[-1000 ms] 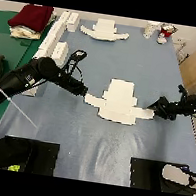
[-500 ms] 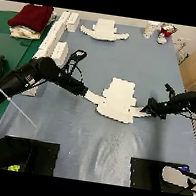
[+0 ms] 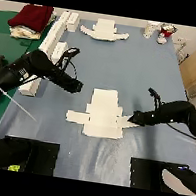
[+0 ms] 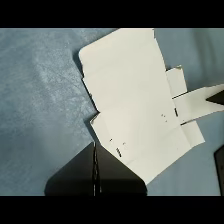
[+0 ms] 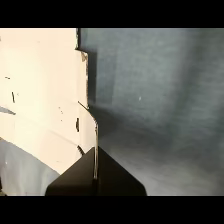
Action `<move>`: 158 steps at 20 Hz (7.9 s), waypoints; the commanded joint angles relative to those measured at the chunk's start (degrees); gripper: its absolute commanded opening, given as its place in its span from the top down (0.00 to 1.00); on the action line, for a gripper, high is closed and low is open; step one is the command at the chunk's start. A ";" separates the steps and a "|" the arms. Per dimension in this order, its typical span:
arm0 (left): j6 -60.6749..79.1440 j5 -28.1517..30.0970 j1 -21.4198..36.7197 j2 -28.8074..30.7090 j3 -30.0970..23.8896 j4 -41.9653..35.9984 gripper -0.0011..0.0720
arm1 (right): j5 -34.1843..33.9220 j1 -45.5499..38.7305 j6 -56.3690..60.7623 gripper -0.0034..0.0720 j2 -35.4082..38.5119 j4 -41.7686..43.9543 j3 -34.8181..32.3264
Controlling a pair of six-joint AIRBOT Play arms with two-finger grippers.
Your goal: Fold the box.
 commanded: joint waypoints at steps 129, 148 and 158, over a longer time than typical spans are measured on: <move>76.22 4.33 -12.15 -4.00 -17.22 -28.50 0.97 | 22.99 1.79 26.88 0.47 10.78 -23.54 3.78; 76.24 4.42 -12.13 -4.00 -17.18 -28.57 0.97 | -5.88 25.46 47.71 0.95 18.71 -26.27 3.78; 76.24 4.39 -12.13 -3.98 -17.18 -28.59 0.97 | 0.48 75.49 70.25 0.52 16.61 -48.30 3.78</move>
